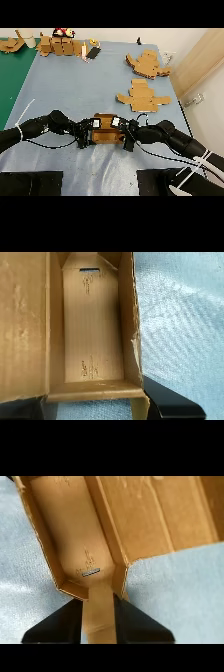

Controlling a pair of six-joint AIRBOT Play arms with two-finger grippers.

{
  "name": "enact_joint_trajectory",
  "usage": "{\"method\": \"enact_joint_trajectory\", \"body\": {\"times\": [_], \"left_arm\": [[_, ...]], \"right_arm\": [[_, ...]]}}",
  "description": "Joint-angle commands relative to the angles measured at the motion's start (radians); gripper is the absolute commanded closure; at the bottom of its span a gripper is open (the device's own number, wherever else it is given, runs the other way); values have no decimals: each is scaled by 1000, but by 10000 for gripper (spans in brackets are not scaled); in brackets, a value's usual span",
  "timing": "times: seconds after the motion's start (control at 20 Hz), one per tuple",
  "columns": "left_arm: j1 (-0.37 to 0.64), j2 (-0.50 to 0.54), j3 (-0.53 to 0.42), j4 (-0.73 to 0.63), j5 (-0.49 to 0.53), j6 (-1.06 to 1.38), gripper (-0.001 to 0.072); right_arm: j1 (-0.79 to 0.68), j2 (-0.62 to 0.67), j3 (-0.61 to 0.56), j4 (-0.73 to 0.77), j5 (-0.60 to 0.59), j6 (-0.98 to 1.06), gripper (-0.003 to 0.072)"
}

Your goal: Fold the box.

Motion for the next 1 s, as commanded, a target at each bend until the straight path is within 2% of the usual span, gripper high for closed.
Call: {"method": "enact_joint_trajectory", "body": {"times": [0.0,0.05,0.1,0.4,0.5,0.55,0.65,0.7,0.75,0.8,0.95], "left_arm": [[0,0,0,0,1,1,180],[0,0,0,0,1,1,180],[0,0,0,0,1,1,180],[0,0,0,0,1,1,180],[0,0,0,0,1,1,180],[0,0,0,0,0,1,180],[0,0,0,0,1,1,180],[0,0,0,0,1,1,180],[0,0,0,0,1,1,180],[0,0,0,0,0,1,181],[0,0,0,0,0,1,180]], "right_arm": [[2,6,0,11,3,-108,434],[2,6,0,11,-4,-141,556],[2,5,0,11,-3,-170,615],[2,-18,0,53,7,-211,615],[2,-16,0,56,-47,-210,613],[2,-12,0,54,-80,-209,582],[1,-3,0,28,-119,-188,581],[-1,0,0,8,-123,-173,532],[-1,0,0,-23,-119,-152,353],[-1,0,0,-66,-113,-113,315],[-1,0,0,-114,-63,-79,315]]}}
